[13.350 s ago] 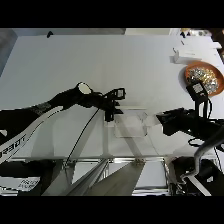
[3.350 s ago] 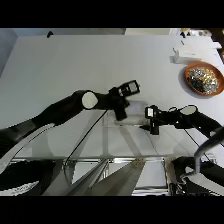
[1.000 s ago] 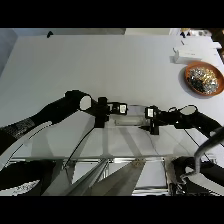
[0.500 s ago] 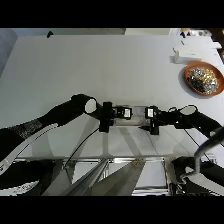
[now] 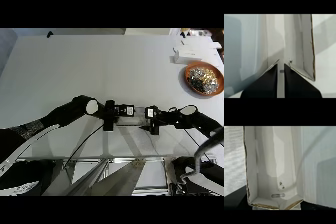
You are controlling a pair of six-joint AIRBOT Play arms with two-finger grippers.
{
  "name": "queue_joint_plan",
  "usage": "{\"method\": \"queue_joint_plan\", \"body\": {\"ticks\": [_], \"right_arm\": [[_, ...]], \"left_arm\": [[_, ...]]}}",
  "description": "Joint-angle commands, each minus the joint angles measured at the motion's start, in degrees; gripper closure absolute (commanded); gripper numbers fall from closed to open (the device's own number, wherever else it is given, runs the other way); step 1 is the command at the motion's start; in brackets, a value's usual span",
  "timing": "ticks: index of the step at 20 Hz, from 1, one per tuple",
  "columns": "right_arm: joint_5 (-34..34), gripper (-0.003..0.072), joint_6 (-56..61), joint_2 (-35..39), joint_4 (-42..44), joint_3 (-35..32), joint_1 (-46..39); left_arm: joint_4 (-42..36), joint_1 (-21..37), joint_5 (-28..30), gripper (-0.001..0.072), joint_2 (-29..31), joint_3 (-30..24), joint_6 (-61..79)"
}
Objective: Fold the box and place the chain.
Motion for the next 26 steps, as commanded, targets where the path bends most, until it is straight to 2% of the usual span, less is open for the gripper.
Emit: {"method": "queue_joint_plan", "body": {"ticks": [1,2,3,4,5,6,11,13,15,16,19,22,23,26], "right_arm": [[0.07,0.0182,0.02,0.04,0.07,0.07,-0.02],[0.07,0.0182,0.02,0.04,0.07,0.07,-0.02],[0.07,0.0182,0.02,0.04,0.07,0.07,-0.02],[0.07,0.0182,0.02,0.04,0.07,0.07,-0.02],[0.09,0.0182,0.02,0.04,0.07,0.07,-0.02],[0.07,0.0182,0.02,0.04,0.07,0.07,-0.02],[0.07,0.0182,0.02,0.04,0.07,0.07,-0.02],[0.09,0.0182,0.02,0.04,0.07,0.07,-0.02],[0.07,0.0182,0.02,0.04,0.07,0.07,-0.02],[0.09,0.0182,0.02,0.04,0.07,0.07,-0.02],[0.09,0.0182,0.02,0.04,0.07,0.07,-0.02],[0.09,0.0182,0.02,0.04,0.07,0.07,-0.02],[0.09,0.0182,0.02,0.04,0.07,0.07,-0.02],[0.07,0.0182,0.02,0.04,0.07,0.07,-0.02]], "left_arm": [[-3.10,-1.27,1.53,0.0621,-1.18,-0.02,-0.02],[-3.10,-1.51,1.25,0.0618,-1.62,-0.02,-0.02],[-3.04,-1.60,1.05,0.0583,-1.81,-0.04,-0.02],[-3.06,-1.60,0.92,0.0440,-1.81,-0.04,-0.04],[-3.06,-1.57,0.72,0.0346,-1.75,-0.04,-0.26],[-3.06,-1.57,0.11,0.0306,-1.55,-0.04,-0.26],[-3.02,-1.38,-4.87,0.0294,1.03,-0.04,-0.44],[-3.04,-1.01,-7.26,0.0326,4.04,-0.04,-0.98],[-2.78,0.33,-9.81,0.0548,8.07,-0.04,-5.20],[-2.56,1.33,-11.54,0.0579,10.32,-0.04,-7.43],[2.05,5.05,-15.63,0.0582,16.57,-0.04,-19.32],[7.37,9.94,-18.21,0.0591,19.93,-0.07,-37.79],[8.24,11.56,-18.97,0.0693,20.09,-0.20,-43.67],[8.74,15.41,-18.62,0.0705,19.54,-2.58,-57.40]]}}
